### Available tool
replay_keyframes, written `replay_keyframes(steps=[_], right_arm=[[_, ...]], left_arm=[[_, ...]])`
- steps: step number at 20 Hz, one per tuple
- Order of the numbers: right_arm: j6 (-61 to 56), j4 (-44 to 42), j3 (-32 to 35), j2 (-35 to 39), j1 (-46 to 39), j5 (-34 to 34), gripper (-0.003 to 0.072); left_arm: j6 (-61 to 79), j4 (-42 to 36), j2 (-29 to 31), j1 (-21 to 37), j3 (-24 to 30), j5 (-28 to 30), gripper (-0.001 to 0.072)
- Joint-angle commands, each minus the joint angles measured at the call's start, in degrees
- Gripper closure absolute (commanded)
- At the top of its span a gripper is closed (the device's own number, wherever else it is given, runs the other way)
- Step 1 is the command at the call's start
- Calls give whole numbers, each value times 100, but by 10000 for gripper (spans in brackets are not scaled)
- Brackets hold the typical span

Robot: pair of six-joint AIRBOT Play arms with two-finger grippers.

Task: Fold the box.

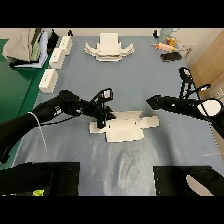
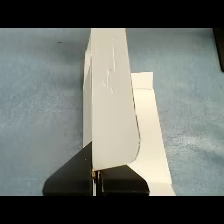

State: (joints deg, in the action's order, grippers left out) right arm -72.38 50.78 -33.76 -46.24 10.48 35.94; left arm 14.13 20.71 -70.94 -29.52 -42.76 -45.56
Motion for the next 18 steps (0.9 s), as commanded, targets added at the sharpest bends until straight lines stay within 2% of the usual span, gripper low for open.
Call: replay_keyframes(steps=[1, 5, 10, 12, 15, 16, 18], right_arm=[[2, 2, -2, -2, -2, 0, 283], [44, 7, -2, -4, -2, -2, 283], [44, 2, -2, -24, -2, 4, 283], [42, -2, -2, -24, -2, 9, 283], [42, 0, -2, -24, -2, 11, 283], [44, 0, -2, -24, -2, 9, 283], [42, 0, -2, -24, -2, 7, 283]], left_arm=[[-15, 227, 107, -334, 170, 295, 694], [2, 103, 208, -334, 595, 509, 694], [-68, -146, 289, -205, 522, 466, 693], [-317, -144, 297, 96, 428, 96, 694], [-326, -354, 295, 629, 122, -1202, 693], [-306, -540, 295, 728, 79, -1416, 693], [-247, -531, 278, 728, 98, -1351, 693]])
